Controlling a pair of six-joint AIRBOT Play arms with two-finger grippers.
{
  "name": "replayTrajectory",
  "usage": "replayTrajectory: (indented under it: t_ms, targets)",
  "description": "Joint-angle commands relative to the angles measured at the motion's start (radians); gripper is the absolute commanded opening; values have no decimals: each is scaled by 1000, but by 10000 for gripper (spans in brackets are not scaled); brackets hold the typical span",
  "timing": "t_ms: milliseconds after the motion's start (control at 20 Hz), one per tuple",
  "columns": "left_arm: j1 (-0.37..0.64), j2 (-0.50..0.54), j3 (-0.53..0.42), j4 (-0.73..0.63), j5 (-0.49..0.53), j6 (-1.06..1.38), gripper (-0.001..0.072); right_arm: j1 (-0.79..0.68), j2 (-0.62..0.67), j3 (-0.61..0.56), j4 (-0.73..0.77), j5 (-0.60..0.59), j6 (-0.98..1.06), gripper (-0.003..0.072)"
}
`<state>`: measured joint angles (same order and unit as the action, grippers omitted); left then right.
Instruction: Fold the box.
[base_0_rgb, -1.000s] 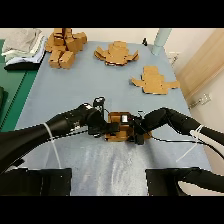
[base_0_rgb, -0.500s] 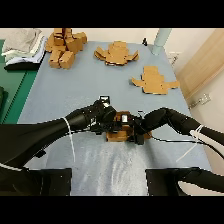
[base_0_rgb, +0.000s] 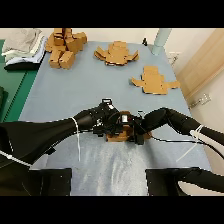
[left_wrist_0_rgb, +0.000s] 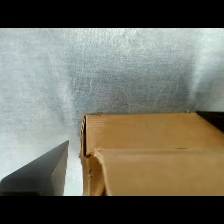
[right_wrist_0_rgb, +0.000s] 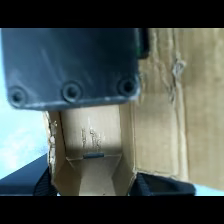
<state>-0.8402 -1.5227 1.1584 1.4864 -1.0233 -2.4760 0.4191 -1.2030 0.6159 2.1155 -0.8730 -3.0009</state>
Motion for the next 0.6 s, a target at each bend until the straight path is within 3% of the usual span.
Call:
replayTrajectory:
  t_ms: [0, 100, 200, 250, 300, 350, 550]
  targets:
    - [-2, -7, 1, 3, 11, 8, 480, 1, -1, 0, 0, 0, 0, 504]
    - [-2, -9, 1, 3, 17, 44, 453, 1, -1, 0, 0, 0, 0, 504]
    - [-2, -16, 1, 3, 18, 53, 154, 1, -1, 0, 0, 0, 0, 504]
    - [-2, -18, 1, 3, 20, 53, 142, 1, -1, 0, 0, 0, 0, 504]
    - [-2, -18, 1, 3, 21, 52, 51, 1, -1, 0, 0, 0, 0, 504]
    - [-2, -18, 1, 6, 20, 53, 13, 1, -1, 0, 0, 0, 0, 504]
    - [-2, -18, 1, 7, 18, 61, 13, 1, -1, 0, 0, 0, 0, 504]
